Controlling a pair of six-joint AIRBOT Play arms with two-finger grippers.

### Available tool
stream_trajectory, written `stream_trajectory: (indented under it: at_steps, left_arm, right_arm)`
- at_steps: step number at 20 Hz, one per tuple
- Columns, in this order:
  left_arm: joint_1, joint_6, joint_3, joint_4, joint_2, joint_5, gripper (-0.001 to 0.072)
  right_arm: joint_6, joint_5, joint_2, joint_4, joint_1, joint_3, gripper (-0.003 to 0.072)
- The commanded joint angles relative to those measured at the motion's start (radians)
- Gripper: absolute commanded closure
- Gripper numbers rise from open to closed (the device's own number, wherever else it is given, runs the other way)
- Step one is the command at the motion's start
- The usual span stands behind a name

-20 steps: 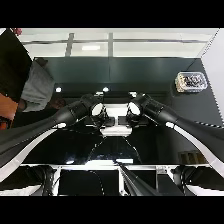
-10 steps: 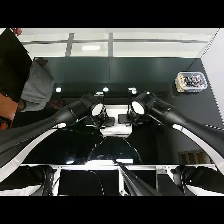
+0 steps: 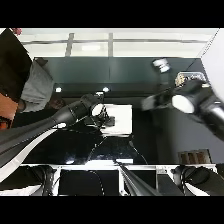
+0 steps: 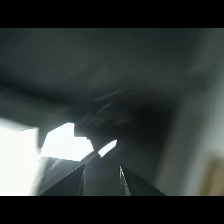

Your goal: Fold the box and place the chain.

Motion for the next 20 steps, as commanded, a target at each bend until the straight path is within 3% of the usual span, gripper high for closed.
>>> stream_trajectory:
  at_steps: [1, 2, 3, 5, 7, 10, 12, 16, 20]
  left_arm:
    - [0.000, 0.000, 0.001, 0.000, 0.001, 0.010, 0.0681]
    - [0.000, 0.000, 0.001, 0.000, 0.001, 0.016, 0.0681]
    - [0.000, 0.000, 0.001, 0.000, 0.001, 0.016, 0.0681]
    - [0.000, 0.000, 0.001, 0.000, 0.001, 0.013, 0.0681]
    - [0.000, 0.000, 0.001, 0.000, 0.001, 0.013, 0.0681]
    - [0.000, 0.000, 0.001, 0.000, 0.001, 0.013, 0.0681]
    - [0.000, 0.000, 0.001, 0.000, 0.001, 0.013, 0.0681]
    - [0.000, 0.000, 0.001, -0.001, 0.001, 0.013, 0.0681]
    - [0.000, 0.000, 0.001, 0.000, 0.001, 0.013, 0.0681]
  right_arm:
    - [-0.026, -0.237, 0.048, -0.221, -0.175, -0.005, 0.0342]
    - [-0.026, -0.349, 0.031, -0.215, -0.241, -0.010, 0.0010]
    - [-0.024, -0.422, 0.001, -0.197, -0.310, -0.010, -0.0016]
    - [0.010, -0.489, -0.091, -0.105, -0.455, -0.008, -0.0015]
    - [0.023, -0.481, -0.208, 0.040, -0.599, 0.025, -0.0015]
    - [0.041, -0.372, -0.402, 0.362, -0.773, 0.184, -0.0015]
    - [0.073, -0.275, -0.523, 0.502, -0.832, 0.327, -0.0014]
    - [0.185, -0.089, -0.711, 0.502, -0.856, 0.555, -0.0013]
    - [0.243, -0.094, -0.794, 0.542, -0.855, 0.606, -0.0013]
